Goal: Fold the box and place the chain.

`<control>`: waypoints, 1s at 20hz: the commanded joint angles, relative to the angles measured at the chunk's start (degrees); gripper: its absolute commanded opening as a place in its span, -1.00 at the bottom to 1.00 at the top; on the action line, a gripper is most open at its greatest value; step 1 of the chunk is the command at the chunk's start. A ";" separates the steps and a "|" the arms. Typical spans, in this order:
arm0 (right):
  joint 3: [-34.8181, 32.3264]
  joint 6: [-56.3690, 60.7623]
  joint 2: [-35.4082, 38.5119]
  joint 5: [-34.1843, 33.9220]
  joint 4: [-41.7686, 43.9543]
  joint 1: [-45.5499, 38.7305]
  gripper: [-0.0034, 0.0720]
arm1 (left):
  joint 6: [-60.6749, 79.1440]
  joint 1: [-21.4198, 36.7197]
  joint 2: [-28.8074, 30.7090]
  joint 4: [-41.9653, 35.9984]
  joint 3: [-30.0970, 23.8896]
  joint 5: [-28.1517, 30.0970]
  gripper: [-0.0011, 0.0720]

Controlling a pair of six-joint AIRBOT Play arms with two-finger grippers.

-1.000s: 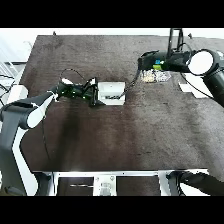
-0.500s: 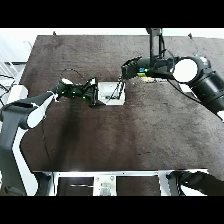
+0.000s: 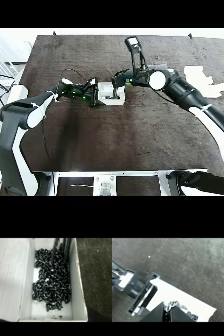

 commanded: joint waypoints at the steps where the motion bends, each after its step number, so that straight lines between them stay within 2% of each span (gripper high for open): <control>1: -1.51 -0.42 -5.64 -4.98 -0.04 0.07 -0.92 | 0.00 0.00 0.00 0.02 -0.02 0.00 0.38; 2: -1.75 -0.42 -7.52 -6.40 -0.07 0.07 -0.91 | 0.00 0.00 0.00 0.02 -0.02 0.00 0.38; 3: -1.77 -0.46 -9.07 -6.78 -0.48 0.04 -0.79 | 0.00 0.00 0.00 0.02 -0.02 0.00 0.38; 4: -1.79 -0.50 -9.55 -6.75 -0.63 -0.09 -0.50 | 0.00 0.00 0.00 0.02 -0.02 0.00 0.38; 5: -1.77 -1.49 -9.38 -6.73 -0.61 -0.17 -0.33 | 0.00 0.00 0.00 0.02 -0.02 0.00 0.38; 7: -1.77 -4.33 -7.32 -6.67 -0.63 -0.17 -0.23 | 0.00 0.00 0.00 0.02 -0.02 -0.02 0.38; 9: -1.77 -8.92 -3.65 -5.86 -0.74 -0.44 0.49 | 0.00 0.00 0.00 0.02 -0.02 0.00 0.38; 14: -1.77 -17.90 4.50 -3.65 -4.04 -7.30 0.51 | 0.00 0.00 0.00 0.02 -0.02 0.00 0.38; 15: -1.75 -20.59 4.61 -3.65 -2.91 -9.66 0.42 | 0.00 0.00 0.00 0.02 -0.02 0.00 0.38; 16: -1.79 -26.38 4.39 -3.26 1.40 -12.00 0.20 | 0.00 0.00 0.00 0.02 -0.02 0.02 0.38; 18: -1.75 -38.64 3.48 -2.80 14.62 -16.35 -0.06 | 0.00 0.00 0.00 0.02 -0.02 0.00 0.38; 20: -1.51 -52.83 1.77 0.90 28.24 -20.61 -0.14 | 0.00 0.00 0.00 0.02 -0.02 0.00 0.38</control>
